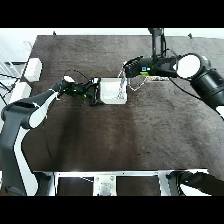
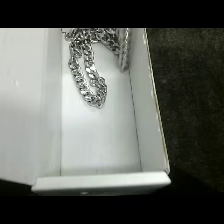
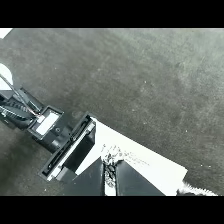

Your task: Fold the box and place the chain.

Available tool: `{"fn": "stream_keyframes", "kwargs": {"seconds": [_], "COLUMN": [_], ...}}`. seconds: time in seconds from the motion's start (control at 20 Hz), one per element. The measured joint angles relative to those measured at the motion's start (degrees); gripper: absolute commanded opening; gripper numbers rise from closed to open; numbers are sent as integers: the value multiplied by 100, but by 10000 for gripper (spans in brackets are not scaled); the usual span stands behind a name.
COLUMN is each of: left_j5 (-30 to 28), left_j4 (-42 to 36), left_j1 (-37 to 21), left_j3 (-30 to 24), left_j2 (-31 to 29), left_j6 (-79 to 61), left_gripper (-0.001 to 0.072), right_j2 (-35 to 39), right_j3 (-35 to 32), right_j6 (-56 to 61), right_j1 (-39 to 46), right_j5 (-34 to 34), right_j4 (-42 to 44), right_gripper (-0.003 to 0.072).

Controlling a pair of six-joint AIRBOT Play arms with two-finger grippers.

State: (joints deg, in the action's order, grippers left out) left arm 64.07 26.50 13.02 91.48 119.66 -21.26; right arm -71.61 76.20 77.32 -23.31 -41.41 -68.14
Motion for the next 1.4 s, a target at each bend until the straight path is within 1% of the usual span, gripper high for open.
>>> {"fn": "stream_keyframes", "kwargs": {"seconds": [0.15,0.35,0.55,0.6,0.65,0.7,0.75,0.85,1.0,1.2,1.3,1.4], "left_j5": [0,2,2,2,2,2,0,0,2,0,2,0], "left_j4": [0,0,0,0,0,-2,0,0,-2,0,-2,-2], "left_j1": [0,0,0,0,0,0,0,0,0,0,0,0], "left_j3": [0,0,0,0,0,0,0,0,0,0,0,0], "left_j2": [0,0,0,0,0,0,0,0,0,0,0,0], "left_j6": [0,0,0,0,0,0,0,0,0,0,0,0], "left_gripper": [419,419,419,419,419,419,419,419,419,419,419,419], "right_j2": [-146,-695,-1414,-1598,-1735,-1851,-1921,-1961,-1749,-1421,-1410,-1552], "right_j3": [-35,-66,-72,-72,-72,-72,-72,-72,-72,-160,-262,-337], "right_j6": [44,146,186,192,205,205,203,205,210,251,356,452], "right_j1": [-37,-177,-361,-396,-417,-428,-422,-330,0,826,1322,1746], "right_j5": [96,190,289,310,313,326,334,330,160,-44,31,302], "right_j4": [4,35,66,90,96,111,111,98,-98,-431,-505,-398], "right_gripper": [17,17,20,93,261,402,423,422,416,417,418,419]}}
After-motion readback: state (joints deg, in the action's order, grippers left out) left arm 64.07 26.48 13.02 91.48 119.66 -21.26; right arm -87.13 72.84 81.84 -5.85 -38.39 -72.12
